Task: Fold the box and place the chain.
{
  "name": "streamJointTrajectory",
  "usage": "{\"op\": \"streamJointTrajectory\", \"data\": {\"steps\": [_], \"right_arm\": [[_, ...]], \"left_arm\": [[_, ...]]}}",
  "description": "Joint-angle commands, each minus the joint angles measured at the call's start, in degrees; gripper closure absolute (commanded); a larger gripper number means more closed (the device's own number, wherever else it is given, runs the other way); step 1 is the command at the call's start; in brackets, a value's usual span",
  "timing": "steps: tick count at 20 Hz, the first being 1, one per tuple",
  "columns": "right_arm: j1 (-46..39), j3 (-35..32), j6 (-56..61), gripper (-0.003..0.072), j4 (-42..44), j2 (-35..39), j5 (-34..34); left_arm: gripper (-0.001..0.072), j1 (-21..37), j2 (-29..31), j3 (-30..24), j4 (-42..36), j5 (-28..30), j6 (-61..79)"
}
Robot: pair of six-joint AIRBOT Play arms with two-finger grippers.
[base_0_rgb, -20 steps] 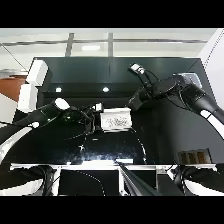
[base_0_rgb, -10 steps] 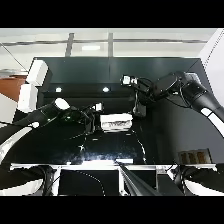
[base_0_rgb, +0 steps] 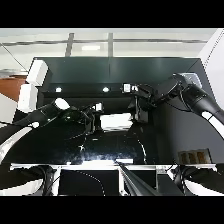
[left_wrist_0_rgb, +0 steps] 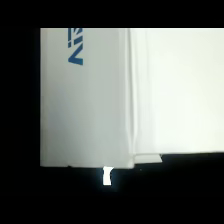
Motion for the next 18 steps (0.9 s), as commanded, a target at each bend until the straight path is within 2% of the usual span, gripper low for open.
{"op": "streamJointTrajectory", "data": {"steps": [1,3,7,12,13,14,15,16,18], "right_arm": [[0.22,-0.15,2.12,-0.0021,0.92,1.42,-2.8],[0.31,-0.59,2.54,-0.0021,0.87,1.2,-2.47],[0.31,-3.39,2.36,-0.0021,-0.02,-0.11,2.69],[1.53,-3.39,2.23,-0.0012,-0.07,-1.14,4.87],[1.88,-3.39,1.97,0.0011,-0.04,-1.14,5.05],[2.23,-3.39,1.77,0.0179,-0.07,-1.14,5.14],[2.43,-3.37,1.79,0.0264,-0.42,-1.14,5.11],[2.56,-3.37,1.79,0.0275,-0.52,-1.11,5.11],[2.56,-3.3,1.9,0.0432,-0.63,-1.07,4.87]], "left_arm": [[0.0289,-0.04,0.0,0.02,0.02,0.02,0.02],[0.0289,-0.04,0.0,0.02,0.02,0.02,0.02],[0.0289,-0.04,0.0,0.02,0.02,-0.02,0.02],[0.0289,-0.04,0.0,0.02,0.02,-0.02,0.02],[0.0289,-0.04,0.0,0.02,0.02,-0.02,0.02],[0.0289,-0.04,0.0,0.02,0.02,-0.02,0.02],[0.0289,-0.04,0.0,0.02,0.02,-0.02,0.02],[0.0289,-0.04,0.0,0.02,0.02,-0.02,0.02],[0.0289,-0.04,0.0,0.02,0.02,-0.02,0.02]]}}
